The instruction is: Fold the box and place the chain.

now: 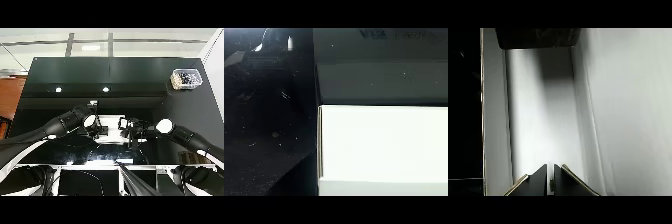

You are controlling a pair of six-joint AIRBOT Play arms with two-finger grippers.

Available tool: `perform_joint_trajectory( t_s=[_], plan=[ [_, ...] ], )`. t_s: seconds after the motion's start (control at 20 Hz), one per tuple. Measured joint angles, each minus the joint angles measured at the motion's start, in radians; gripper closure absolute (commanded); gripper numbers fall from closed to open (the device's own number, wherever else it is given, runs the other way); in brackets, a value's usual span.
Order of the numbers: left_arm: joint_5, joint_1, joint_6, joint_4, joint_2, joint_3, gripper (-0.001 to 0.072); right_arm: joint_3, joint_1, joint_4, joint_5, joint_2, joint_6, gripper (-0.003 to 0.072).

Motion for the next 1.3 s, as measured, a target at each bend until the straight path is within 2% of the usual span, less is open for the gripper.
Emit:
perform_joint_trajectory(
  t_s=[0.1, 0.25, 0.45, 0.65, 0.85, 1.1, 1.15, 1.2, 1.25, 1.3],
  plan=[
    [0.002, 0.000, 0.000, 0.000, 0.000, 0.000, 0.0678, 0.003, -0.018, -0.042, 0.024, 0.036, 0.092, 0.0640],
    [0.003, 0.000, 0.001, 0.003, 0.000, 0.000, 0.0678, 0.005, -0.108, -0.155, 0.105, 0.150, 0.384, 0.0640],
    [0.005, 0.000, 0.002, 0.004, 0.000, 0.000, 0.0679, -0.001, -0.336, -0.274, 0.238, 0.272, 0.811, 0.0644],
    [0.005, 0.000, 0.002, 0.003, 0.000, 0.000, 0.0679, -0.065, -0.586, -0.319, 0.267, 0.283, 1.175, 0.0644],
    [0.004, 0.000, 0.002, 0.003, 0.000, 0.000, 0.0678, -0.123, -0.665, -0.251, 0.346, 0.206, 1.278, 0.0644],
    [0.005, 0.000, 0.002, 0.004, 0.000, 0.000, 0.0679, -0.142, -0.542, -0.098, 0.394, 0.064, 1.222, 0.0643],
    [0.005, 0.000, 0.002, 0.004, 0.000, 0.000, 0.0679, -0.143, -0.515, -0.068, 0.389, 0.044, 1.204, 0.0561],
    [0.006, 0.000, 0.002, 0.003, 0.000, 0.000, 0.0678, -0.144, -0.489, -0.034, 0.382, 0.029, 1.182, 0.0312],
    [0.006, 0.000, 0.002, 0.003, 0.000, 0.000, 0.0679, -0.140, -0.472, -0.003, 0.379, 0.017, 1.161, 0.0122],
    [0.006, 0.000, 0.001, 0.003, 0.000, 0.000, 0.0678, -0.130, -0.459, 0.022, 0.380, 0.010, 1.141, -0.0022]
  ],
)
